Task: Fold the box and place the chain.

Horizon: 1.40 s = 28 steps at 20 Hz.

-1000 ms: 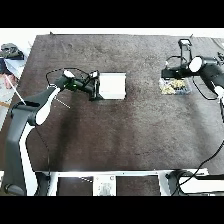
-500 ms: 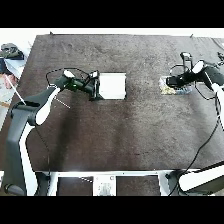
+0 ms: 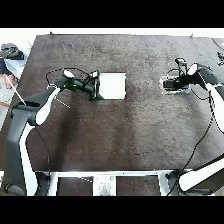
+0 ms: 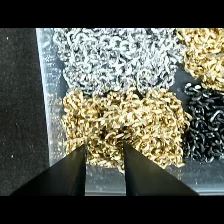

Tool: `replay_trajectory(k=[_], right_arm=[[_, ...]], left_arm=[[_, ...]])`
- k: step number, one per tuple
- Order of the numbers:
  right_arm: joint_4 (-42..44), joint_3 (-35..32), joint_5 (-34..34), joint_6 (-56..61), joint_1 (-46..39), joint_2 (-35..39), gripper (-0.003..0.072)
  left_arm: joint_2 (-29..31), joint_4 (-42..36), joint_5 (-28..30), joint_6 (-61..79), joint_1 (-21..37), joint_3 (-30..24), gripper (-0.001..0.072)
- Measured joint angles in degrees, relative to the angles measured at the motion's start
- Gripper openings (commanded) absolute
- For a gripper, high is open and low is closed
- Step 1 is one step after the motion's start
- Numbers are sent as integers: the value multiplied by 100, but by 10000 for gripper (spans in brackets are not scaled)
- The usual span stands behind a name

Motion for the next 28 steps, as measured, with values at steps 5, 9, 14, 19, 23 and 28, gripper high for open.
replay_trajectory(k=[5, 9, 14, 19, 23, 28], right_arm=[[-4, 4, 70, -52, 31, -72, -9], [-26, 7, 103, -68, 48, 118, -9], [-15, 9, 17, -79, 63, 778, -10], [212, 7, -22, -203, 164, 1816, -11], [367, 9, -616, -313, 468, 2863, -12], [424, 267, -1425, -396, 1147, 3733, -12]], left_arm=[[0, -2, 0, 0, 0, 0, 134], [0, -7, 0, -2, 0, 0, 134], [0, -15, 0, -2, 0, 0, 134], [0, -20, 0, 0, 0, 0, 134], [0, -24, 0, 0, 0, 0, 134], [0, -28, 0, -2, 0, 0, 134]])
